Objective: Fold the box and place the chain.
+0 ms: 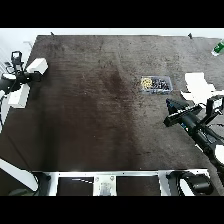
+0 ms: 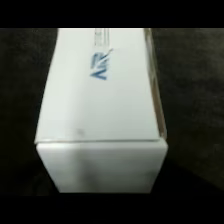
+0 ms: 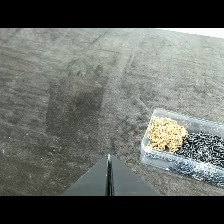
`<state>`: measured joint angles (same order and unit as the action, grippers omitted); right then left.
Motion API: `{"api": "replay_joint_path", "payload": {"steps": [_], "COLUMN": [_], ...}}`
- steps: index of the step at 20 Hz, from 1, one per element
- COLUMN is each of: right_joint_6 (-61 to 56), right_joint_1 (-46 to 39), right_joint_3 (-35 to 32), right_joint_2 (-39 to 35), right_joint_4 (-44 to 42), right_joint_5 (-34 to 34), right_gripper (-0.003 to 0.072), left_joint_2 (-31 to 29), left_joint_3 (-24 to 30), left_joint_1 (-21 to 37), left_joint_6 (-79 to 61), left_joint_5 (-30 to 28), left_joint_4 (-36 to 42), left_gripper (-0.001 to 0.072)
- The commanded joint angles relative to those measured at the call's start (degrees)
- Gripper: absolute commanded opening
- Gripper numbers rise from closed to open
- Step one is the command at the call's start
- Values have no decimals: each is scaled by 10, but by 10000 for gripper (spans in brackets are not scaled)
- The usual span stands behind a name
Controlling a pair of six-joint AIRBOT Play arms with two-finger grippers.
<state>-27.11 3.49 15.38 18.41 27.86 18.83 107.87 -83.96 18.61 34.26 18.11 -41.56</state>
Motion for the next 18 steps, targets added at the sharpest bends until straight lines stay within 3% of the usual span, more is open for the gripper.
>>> {"api": "replay_joint_path", "payload": {"steps": [1,3,4,8,13,15,16,18], "right_joint_6": [-2,-2,-2,-1,-1,-1,-2,-2], "right_joint_1": [0,0,0,0,0,0,0,0], "right_joint_3": [0,0,0,0,0,0,0,0], "right_joint_2": [0,0,0,0,0,0,0,0], "right_joint_4": [0,0,0,0,0,0,0,0], "right_joint_5": [0,0,0,0,-8,-32,-44,-53], "right_gripper": [12,12,12,12,12,12,12,12], "left_joint_2": [2,2,2,-18,-97,-136,-155,-203], "left_joint_3": [0,0,0,0,-1,0,0,8], "left_joint_1": [2,2,2,2,11,15,15,10], "left_joint_6": [20,19,22,28,33,17,-9,-43], "left_joint_5": [-4,-2,-2,10,113,177,206,227], "left_joint_4": [-18,-18,-18,-19,-24,-24,-22,7], "left_gripper": [678,681,718,717,691,267,20,17]}}
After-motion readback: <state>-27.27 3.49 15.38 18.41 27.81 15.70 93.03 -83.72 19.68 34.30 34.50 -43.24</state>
